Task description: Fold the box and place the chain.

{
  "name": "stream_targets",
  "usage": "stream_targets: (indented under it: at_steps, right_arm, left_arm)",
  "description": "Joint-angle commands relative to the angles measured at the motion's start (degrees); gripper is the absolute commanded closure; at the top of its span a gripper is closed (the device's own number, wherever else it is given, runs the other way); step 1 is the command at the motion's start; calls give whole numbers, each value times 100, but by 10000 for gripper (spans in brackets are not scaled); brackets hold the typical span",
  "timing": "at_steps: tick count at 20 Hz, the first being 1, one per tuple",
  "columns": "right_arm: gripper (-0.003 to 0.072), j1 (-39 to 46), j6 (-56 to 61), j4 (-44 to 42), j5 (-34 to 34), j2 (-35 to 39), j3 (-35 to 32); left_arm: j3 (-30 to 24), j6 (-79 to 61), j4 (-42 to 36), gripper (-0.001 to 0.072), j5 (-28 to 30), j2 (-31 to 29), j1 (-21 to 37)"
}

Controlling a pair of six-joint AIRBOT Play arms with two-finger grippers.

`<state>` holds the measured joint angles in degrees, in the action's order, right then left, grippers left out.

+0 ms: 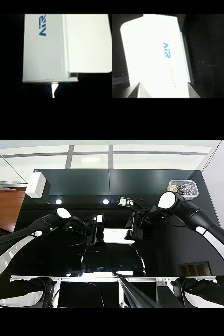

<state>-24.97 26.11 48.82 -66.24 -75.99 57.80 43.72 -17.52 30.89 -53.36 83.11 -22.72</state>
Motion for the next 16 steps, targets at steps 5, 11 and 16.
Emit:
stream_targets:
  at_steps: [5,11,16]
  right_arm:
    - [138,-15,-59,9,214,13,-81]
    - [203,-15,50,4,197,46,-81]
    - [444,-15,66,9,199,46,-81]
  left_arm:
    - [2,0,0,304,0,4,0]
    - [2,0,2,304,-2,4,-2]
    - [2,0,2,304,0,4,-2]
